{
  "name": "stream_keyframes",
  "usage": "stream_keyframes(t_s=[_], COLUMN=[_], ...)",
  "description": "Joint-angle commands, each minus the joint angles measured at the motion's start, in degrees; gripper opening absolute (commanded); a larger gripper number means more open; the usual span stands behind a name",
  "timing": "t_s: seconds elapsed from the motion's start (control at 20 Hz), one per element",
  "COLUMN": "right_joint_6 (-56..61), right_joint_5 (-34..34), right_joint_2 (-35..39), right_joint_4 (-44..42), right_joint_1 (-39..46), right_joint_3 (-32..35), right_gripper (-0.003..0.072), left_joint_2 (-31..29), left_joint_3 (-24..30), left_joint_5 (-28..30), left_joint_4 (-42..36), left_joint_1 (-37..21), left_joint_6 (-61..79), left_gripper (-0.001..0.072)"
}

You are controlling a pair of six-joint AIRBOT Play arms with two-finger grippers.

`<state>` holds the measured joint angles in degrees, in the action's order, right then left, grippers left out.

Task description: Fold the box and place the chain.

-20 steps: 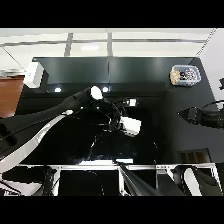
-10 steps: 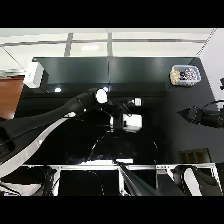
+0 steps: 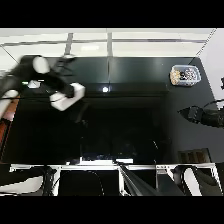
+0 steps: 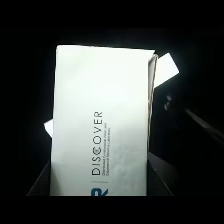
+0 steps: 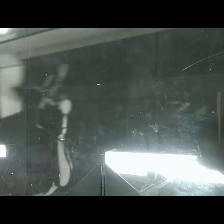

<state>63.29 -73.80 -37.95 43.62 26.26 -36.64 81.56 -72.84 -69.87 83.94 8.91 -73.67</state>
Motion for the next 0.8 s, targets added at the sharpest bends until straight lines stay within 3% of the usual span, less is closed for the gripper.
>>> stream_keyframes(t_s=[0.0, 0.2, 0.35, 0.6, 0.75], right_joint_6=[-0.1, 0.0, 0.0, 0.4, 1.2], right_joint_5=[0.8, 1.9, 1.9, 4.4, 6.4], right_joint_2=[0.0, 0.0, 0.0, 0.0, 0.0], right_joint_4=[0.0, 0.0, -0.2, -0.7, -1.8], right_joint_1=[0.0, 0.0, 0.0, 0.0, 0.0], right_joint_3=[0.2, 2.0, 2.7, 2.7, 2.7], right_gripper=[0.0015, 0.0015, 0.0015, 0.0015, 0.0015], left_joint_2=[-4.2, -6.6, -6.6, -5.1, -1.8], left_joint_3=[4.0, 7.8, 7.8, 7.9, 7.8], left_joint_5=[-5.9, -3.3, 2.7, 16.2, 20.3], left_joint_4=[1.9, 1.9, 1.9, -5.6, -7.5], left_joint_1=[-15.2, -27.9, -33.8, -35.3, -34.9], left_joint_6=[-6.3, -6.3, -6.2, 2.1, 4.2], left_gripper=[0.0277, 0.0277, 0.0277, 0.0277, 0.0277])
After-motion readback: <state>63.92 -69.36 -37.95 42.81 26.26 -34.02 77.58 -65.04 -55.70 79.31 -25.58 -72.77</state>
